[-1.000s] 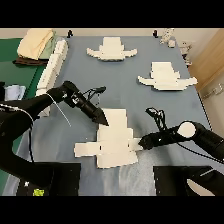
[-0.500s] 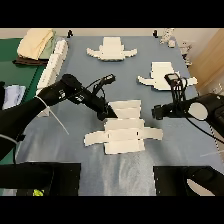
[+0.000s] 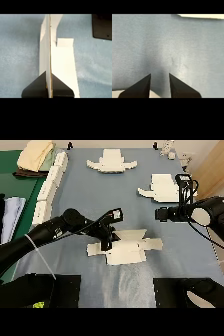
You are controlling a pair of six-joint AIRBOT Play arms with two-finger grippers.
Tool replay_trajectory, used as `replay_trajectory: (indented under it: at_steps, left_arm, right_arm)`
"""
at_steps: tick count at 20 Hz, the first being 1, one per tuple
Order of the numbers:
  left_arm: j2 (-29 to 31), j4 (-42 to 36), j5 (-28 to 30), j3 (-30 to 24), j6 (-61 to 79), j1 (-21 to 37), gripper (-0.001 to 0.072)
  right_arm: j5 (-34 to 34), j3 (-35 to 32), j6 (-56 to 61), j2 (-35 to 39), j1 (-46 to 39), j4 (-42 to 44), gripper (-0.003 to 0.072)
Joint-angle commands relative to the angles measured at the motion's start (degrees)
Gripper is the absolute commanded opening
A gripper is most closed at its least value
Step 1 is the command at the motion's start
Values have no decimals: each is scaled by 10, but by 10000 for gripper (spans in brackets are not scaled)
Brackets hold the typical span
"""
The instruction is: Fold the box.
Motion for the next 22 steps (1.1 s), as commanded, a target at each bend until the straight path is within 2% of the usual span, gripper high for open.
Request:
replay_trajectory:
  at_steps: [1,6,11,15,18,22]
  left_arm:
    - [17,-5,24,-41,18,-23,15]
    - [15,-14,-10,-38,58,-3,15]
    - [6,-64,-96,-15,115,82,16]
    - [-36,-68,-148,15,114,103,16]
    - [-77,-110,-148,17,121,103,15]
    - [-99,-100,-139,17,125,102,16]
  right_arm:
    - [0,1,11,-11,0,2,340]
    - [0,1,11,-37,0,22,340]
    - [0,1,11,-42,0,25,337]
    - [-1,1,16,-43,0,25,336]
    - [-2,1,16,-43,0,25,336]
    - [-5,1,15,-43,0,25,336]
